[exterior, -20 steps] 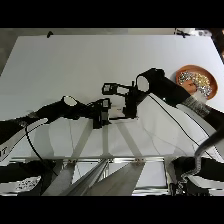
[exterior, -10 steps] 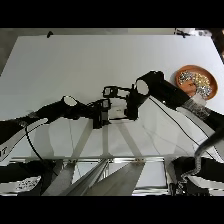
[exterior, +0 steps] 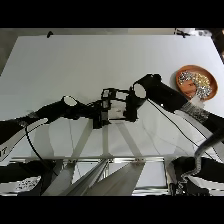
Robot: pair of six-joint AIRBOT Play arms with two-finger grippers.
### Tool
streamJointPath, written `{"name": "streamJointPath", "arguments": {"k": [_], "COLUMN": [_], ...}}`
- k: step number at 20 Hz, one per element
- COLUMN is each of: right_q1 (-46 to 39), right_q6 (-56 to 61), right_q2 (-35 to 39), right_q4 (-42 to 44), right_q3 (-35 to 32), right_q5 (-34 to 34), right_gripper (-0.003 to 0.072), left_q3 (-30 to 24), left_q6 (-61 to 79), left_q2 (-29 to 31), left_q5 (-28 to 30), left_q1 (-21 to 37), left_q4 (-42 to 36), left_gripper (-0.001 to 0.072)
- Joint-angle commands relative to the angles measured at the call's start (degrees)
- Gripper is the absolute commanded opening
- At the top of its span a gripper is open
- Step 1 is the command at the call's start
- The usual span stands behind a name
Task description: Fold the box and place the chain.
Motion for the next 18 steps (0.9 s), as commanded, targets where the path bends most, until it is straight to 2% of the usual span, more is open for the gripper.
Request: {"name": "streamJointPath", "arguments": {"k": [1,7,9,14,15,17,18], "right_q1": [1.14,1.16,1.16,0.15,-0.50,-2.51,-3.85], "right_q6": [1.27,1.22,1.25,1.53,2.32,4.90,7.41], "right_q2": [-0.04,2.67,4.70,8.57,9.70,12.79,14.12], "right_q4": [0.68,0.44,0.42,0.46,0.44,0.68,1.31], "right_q3": [-0.02,-0.02,-0.02,-0.02,-0.02,-0.02,-0.07], "right_q5": [-0.98,-1.18,-2.84,-3.54,-3.52,-3.50,-3.48], "right_gripper": [0.0396,0.0421,0.0544,0.0546,0.0503,0.0179,0.0083], "left_q3": [0.00,0.00,0.00,0.00,0.00,0.00,0.00], "left_q6": [-0.20,-0.20,-0.20,-0.20,-0.20,-0.20,-0.20], "left_q2": [0.04,0.04,0.04,0.04,0.04,0.04,0.04], "left_q5": [0.00,-0.02,0.00,-0.02,0.00,-0.02,0.00], "left_q1": [0.00,0.00,0.00,0.00,0.00,0.00,0.00], "left_q4": [-0.11,-0.11,-0.11,-0.11,-0.11,-0.11,-0.11], "left_gripper": [0.0210,0.0210,0.0210,0.0210,0.0210,0.0210,0.0210]}}
